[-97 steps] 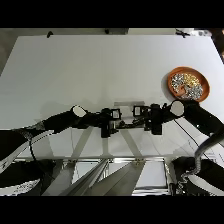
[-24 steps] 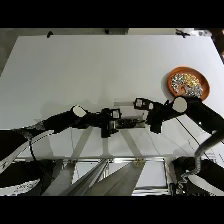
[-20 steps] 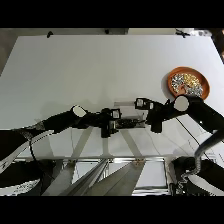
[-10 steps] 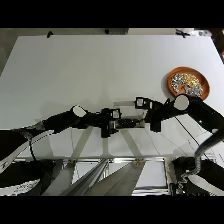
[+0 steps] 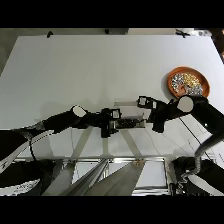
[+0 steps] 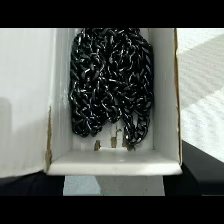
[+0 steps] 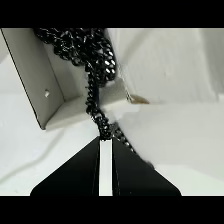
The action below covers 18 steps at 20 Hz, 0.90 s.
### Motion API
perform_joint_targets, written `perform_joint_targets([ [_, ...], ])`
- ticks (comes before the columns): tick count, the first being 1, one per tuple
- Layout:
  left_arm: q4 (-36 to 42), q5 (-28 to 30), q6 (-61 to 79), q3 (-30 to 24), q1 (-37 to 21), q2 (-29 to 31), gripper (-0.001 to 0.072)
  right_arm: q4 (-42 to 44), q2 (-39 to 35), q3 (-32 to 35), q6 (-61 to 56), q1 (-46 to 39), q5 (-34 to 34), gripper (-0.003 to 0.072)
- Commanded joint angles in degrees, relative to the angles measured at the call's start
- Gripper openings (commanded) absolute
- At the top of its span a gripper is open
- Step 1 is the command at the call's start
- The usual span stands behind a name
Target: Fold the box and place the chain.
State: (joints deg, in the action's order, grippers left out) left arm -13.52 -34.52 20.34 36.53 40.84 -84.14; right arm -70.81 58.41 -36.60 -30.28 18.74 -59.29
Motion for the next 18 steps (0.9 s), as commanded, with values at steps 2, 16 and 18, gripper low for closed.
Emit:
perform_joint_targets([
  [2, -0.02, 0.0, 0.0, -0.02, -0.04, 0.04, 0.0206, -1.38, -8.39, -0.44, -12.02, 0.0, 0.52, 0.0014],
  [16, -0.02, 0.0, 0.0, -0.02, -0.04, 0.04, 0.0206, 26.97, -13.07, -0.42, -13.0, 2.6, 4.59, 0.0014],
  [18, -0.02, 0.0, 0.0, -0.02, -0.04, 0.04, 0.0206, 26.1, -10.64, -0.39, -13.94, 4.94, 5.49, 0.0016],
])
